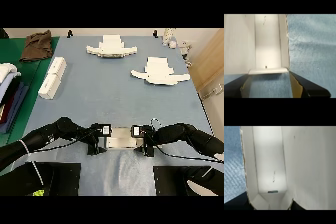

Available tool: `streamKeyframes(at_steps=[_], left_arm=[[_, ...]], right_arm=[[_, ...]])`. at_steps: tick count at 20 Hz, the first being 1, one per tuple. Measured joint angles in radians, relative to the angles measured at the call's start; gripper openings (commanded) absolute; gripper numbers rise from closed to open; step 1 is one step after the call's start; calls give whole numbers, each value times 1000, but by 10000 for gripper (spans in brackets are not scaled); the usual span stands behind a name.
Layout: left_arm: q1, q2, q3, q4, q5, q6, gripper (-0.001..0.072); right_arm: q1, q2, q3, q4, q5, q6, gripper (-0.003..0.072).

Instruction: Fold the box.

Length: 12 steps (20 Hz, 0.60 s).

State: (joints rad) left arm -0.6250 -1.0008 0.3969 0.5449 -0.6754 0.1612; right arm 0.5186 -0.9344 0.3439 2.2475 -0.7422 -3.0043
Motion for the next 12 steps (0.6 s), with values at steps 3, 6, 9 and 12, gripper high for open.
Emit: streamKeyframes(at_steps=[3,6,9,12], left_arm=[[-21,-27,0,-18,27,1,687],[-35,-47,0,-34,53,0,686],[-40,-59,0,-56,71,-1,686],[-43,-64,0,-67,80,-1,684]], right_arm=[[0,0,0,0,0,0,514],[0,0,0,0,0,0,514],[0,0,0,0,0,0,514],[0,0,0,0,0,0,514]])
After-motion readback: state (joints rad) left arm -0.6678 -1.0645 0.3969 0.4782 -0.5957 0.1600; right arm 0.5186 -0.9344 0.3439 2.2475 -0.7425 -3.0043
